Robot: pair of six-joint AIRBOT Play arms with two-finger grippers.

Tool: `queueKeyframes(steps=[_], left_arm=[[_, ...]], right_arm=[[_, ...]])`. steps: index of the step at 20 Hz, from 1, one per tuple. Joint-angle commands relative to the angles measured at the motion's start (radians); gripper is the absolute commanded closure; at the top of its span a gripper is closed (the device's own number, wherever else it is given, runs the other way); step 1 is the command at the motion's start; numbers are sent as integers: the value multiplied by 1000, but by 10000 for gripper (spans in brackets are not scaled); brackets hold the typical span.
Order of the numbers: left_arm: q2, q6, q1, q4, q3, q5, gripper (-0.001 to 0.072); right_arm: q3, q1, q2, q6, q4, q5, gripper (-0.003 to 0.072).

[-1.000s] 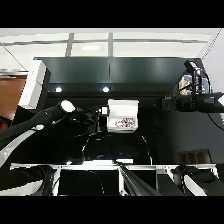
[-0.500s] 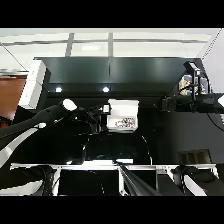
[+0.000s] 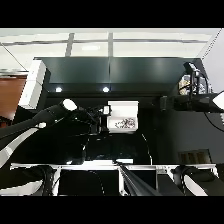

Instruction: Fold the box and place the chain.

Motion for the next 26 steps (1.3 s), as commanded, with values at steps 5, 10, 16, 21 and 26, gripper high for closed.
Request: queueKeyframes(steps=[5, 10, 16, 21, 26], left_arm=[[-1, 2, 0, 0, 0, -2, 357], [-1, 2, 0, 0, 0, -2, 357], [-1, 2, 0, 0, 0, -1, 357], [-1, 2, 0, 0, -1, -2, 357], [-1, 2, 0, 0, -1, -2, 357]], right_arm=[[133, 149, -352, -12, 82, -263, -33], [200, 222, -412, -545, 71, -53, -32], [235, 222, -325, -696, 32, 247, -31], [127, 241, -325, -911, 113, 183, -31], [80, 276, -325, -1002, 105, 95, -31]])
